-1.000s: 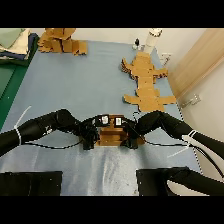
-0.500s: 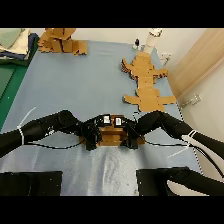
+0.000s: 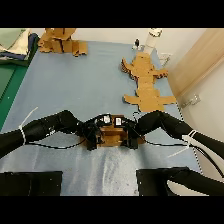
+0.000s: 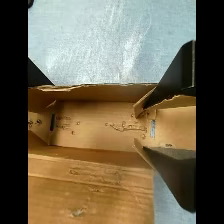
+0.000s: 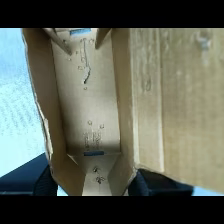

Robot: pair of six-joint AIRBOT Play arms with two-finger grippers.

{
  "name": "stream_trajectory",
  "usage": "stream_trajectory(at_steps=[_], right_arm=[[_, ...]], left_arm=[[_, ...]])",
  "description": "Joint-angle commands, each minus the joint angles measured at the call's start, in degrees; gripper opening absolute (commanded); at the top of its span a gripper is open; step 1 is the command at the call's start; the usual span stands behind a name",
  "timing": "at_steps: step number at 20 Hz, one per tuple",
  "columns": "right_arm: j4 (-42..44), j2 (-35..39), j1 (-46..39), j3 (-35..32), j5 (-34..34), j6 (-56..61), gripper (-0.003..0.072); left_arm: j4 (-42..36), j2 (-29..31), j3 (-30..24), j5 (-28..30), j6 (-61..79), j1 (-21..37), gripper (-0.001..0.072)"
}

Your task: Fold the box.

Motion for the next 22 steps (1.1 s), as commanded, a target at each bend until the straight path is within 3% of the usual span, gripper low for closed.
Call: stream_trajectory(at_steps=[1,7,8,9,10,11,15,17,22], right_arm=[[0.1,0.0,0.0,0.0,0.1,0.0,0.0516],[0.1,0.0,0.0,0.0,0.1,0.0,0.0516],[0.1,0.0,0.0,0.0,0.1,0.0,0.0516],[0.1,0.0,0.0,0.0,0.1,0.0,0.0516],[0.1,0.0,0.0,0.0,0.1,0.0,0.0516],[0.1,0.0,0.0,0.0,0.1,0.0,0.0516],[0.1,0.0,0.0,0.0,0.1,0.0,0.0516],[0.1,0.0,0.0,0.0,0.1,0.0,0.0516],[0.1,0.0,0.0,0.0,0.1,0.0,0.0516]], left_arm=[[0.0,0.0,0.0,0.1,0.0,0.0,0.0376],[0.0,0.0,0.0,0.2,0.0,0.0,0.0372],[0.0,0.0,0.0,0.2,0.0,0.0,0.0331],[0.0,0.0,0.0,0.2,0.0,0.0,0.023],[0.0,0.0,0.0,0.1,0.0,0.0,0.0079],[0.0,0.0,0.0,0.2,0.0,0.0,0.0012],[0.0,0.0,0.0,0.2,0.0,0.0,0.0015],[-0.1,0.0,0.0,0.4,-0.4,0.0,0.0484],[1.3,0.0,0.0,0.7,-0.5,0.2,0.0473]])
